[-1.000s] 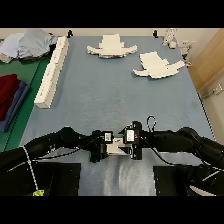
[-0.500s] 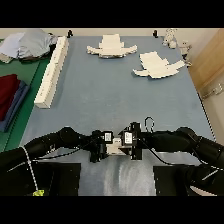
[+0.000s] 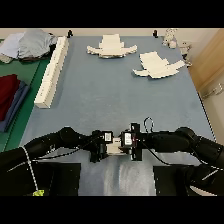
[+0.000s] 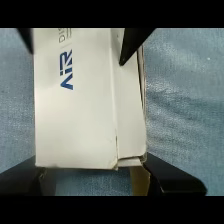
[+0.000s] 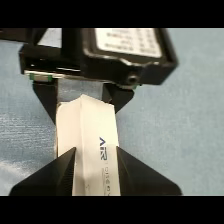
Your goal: Fold the box.
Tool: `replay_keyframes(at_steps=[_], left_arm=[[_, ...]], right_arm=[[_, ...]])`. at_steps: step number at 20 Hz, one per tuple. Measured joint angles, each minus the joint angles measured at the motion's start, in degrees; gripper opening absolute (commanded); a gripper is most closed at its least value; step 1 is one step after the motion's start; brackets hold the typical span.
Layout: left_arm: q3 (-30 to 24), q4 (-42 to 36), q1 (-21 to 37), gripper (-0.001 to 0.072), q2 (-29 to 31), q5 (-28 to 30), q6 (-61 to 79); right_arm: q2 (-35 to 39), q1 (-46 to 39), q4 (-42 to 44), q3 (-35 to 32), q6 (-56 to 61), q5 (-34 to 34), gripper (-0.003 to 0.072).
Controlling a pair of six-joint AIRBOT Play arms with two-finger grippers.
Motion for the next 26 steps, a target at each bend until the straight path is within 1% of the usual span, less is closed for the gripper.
replay_keyframes(at_steps=[1,5,6,7,19,25,26], left_arm=[[0.0,0.0,0.0,0.0611,0.0,0.0,0.0],[0.0,0.1,0.0,0.0611,0.0,0.0,0.1],[0.0,0.0,0.0,0.0612,0.0,0.0,0.1],[0.0,0.0,0.0,0.0611,0.0,0.0,0.1],[0.0,0.0,0.0,0.0611,0.0,0.0,0.0],[0.0,0.1,0.0,0.0612,0.0,0.0,0.1],[0.0,0.1,0.0,0.0611,0.0,0.0,0.2]], right_arm=[[0.0,0.0,0.1,0.0,0.0,-0.3,0.0293],[0.0,0.0,0.0,0.0,0.0,-2.6,0.0282],[0.0,0.0,-0.4,0.0,0.0,-3.4,0.0237],[0.0,0.0,-0.4,0.0,-0.1,-3.7,0.0161],[0.0,0.0,-0.4,0.0,0.0,-4.2,0.0161],[0.0,0.0,0.3,-1.2,0.0,-4.6,0.0167],[0.0,0.0,0.3,-1.3,0.0,-4.6,0.0262]])
